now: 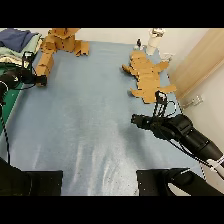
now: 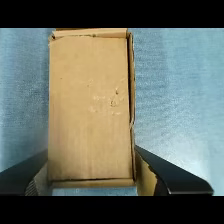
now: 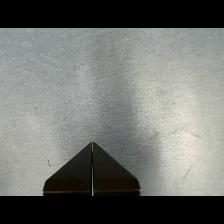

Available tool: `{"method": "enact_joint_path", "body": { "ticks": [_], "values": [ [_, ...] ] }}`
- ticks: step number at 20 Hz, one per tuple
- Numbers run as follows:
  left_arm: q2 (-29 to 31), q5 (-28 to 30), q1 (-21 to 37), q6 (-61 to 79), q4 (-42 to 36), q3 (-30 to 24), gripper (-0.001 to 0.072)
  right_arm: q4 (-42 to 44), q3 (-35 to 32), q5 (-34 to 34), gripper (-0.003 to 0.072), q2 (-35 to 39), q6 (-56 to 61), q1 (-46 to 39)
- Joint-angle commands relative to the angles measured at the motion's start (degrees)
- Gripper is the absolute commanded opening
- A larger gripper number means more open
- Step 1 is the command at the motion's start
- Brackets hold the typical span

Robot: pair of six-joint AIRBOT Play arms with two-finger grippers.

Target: Fold the box.

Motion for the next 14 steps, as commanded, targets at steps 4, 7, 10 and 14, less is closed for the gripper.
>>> {"method": "enact_joint_path", "body": {
  "ticks": [4, 7, 10, 14],
  "values": [
    [6.9, 24.3, 0.2, -0.2, 5.6, 6.2, 0.072, 5.2, 0.2, -0.4, 0.0004, -0.2, -2.8, 0.0],
    [12.5, 34.5, -0.2, -2.2, 4.1, 8.3, 0.0266, 7.1, 3.5, -5.3, 0.0004, -2.1, -6.0, -0.1],
    [17.2, 43.9, -1.7, -1.7, -7.4, 8.0, 0.0012, 6.9, 12.8, -14.3, 0.0004, -8.1, -12.8, -0.1],
    [23.9, 45.6, -12.2, -3.8, -12.9, -1.3, 0.0011, 7.0, 25.6, -20.9, 0.0004, -19.3, -20.3, -0.4]
  ]
}}
